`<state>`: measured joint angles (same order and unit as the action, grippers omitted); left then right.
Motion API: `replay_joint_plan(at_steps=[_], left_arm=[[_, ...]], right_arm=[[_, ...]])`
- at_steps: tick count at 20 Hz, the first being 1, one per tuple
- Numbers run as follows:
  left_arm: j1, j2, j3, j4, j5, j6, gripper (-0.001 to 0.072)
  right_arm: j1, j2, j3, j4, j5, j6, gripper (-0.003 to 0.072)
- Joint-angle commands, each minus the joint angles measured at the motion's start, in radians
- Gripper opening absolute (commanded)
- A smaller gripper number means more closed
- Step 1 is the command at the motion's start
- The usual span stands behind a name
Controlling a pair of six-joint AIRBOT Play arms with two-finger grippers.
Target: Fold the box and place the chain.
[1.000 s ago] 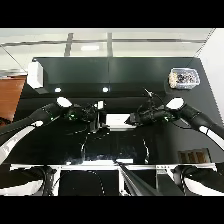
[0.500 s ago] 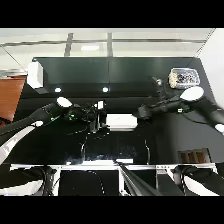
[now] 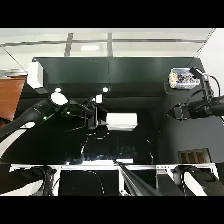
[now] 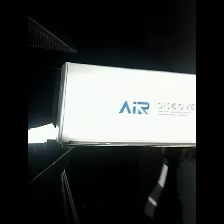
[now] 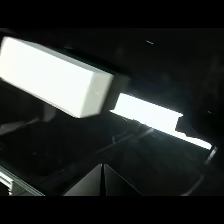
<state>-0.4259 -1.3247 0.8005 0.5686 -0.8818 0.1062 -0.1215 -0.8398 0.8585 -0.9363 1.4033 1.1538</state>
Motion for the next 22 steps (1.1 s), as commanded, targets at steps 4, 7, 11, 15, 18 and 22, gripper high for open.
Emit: replay_joint_plan(at_steps=[4,7,11,15,18,22], left_arm=[[-0.087,0.029,0.066,-0.08,0.007,-0.167,0.0716],[-0.168,-0.082,0.17,-0.08,0.079,-0.167,0.0715],[-0.222,-0.221,0.305,-0.071,0.056,-0.167,0.0693],[-0.244,-0.26,0.321,-0.045,0.066,-0.222,0.0693],[-0.243,-0.265,0.322,0.03,0.035,-0.32,0.0699],[-0.243,-0.265,0.322,0.035,0.005,-0.321,0.0699]], right_arm=[[-0.026,0.024,-0.069,-0.026,-0.101,0.013,0.0011],[-0.026,0.024,-0.07,-0.04,-0.15,0.004,0.0011],[-0.026,0.024,-0.07,-0.044,-0.16,-0.011,0.0011],[-0.026,0.024,-0.07,-0.044,-0.154,-0.044,0.0011],[-0.026,0.024,-0.07,-0.044,-0.154,-0.045,0.0011],[-0.026,0.024,-0.07,-0.044,-0.155,-0.051,0.0011]])
